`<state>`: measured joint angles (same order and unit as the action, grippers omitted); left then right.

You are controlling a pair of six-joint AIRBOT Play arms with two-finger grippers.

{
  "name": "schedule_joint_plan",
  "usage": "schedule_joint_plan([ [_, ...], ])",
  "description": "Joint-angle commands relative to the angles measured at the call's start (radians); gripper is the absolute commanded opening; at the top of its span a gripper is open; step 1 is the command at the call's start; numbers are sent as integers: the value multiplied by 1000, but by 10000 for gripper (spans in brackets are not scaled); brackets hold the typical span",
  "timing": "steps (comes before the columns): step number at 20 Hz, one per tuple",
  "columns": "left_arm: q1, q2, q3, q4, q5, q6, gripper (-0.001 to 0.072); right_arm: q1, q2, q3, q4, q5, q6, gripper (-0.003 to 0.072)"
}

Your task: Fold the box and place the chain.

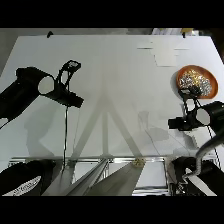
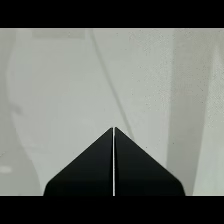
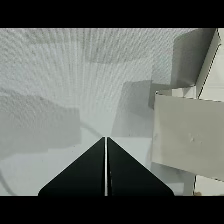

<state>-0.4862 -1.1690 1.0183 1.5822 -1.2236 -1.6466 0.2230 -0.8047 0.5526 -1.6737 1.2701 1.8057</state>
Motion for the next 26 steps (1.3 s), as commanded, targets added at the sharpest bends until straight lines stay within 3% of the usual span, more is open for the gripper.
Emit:
schedule_joint_plan([
  [1, 0, 0, 0, 0, 0, 0, 9, -1, 1, 0, 0, 0, 0, 20],
  [19, 0, 0, 0, 0, 0, 0, 9, -1, 1, 0, 0, 0, 0, 20],
  [22, 0, 0, 0, 0, 0, 0, 9, -1, 1, 0, 1, -63, 0, 20],
  [26, 0, 0, 0, 0, 0, 0, 9, -1, 0, 0, -31, -51, -14, 20],
])
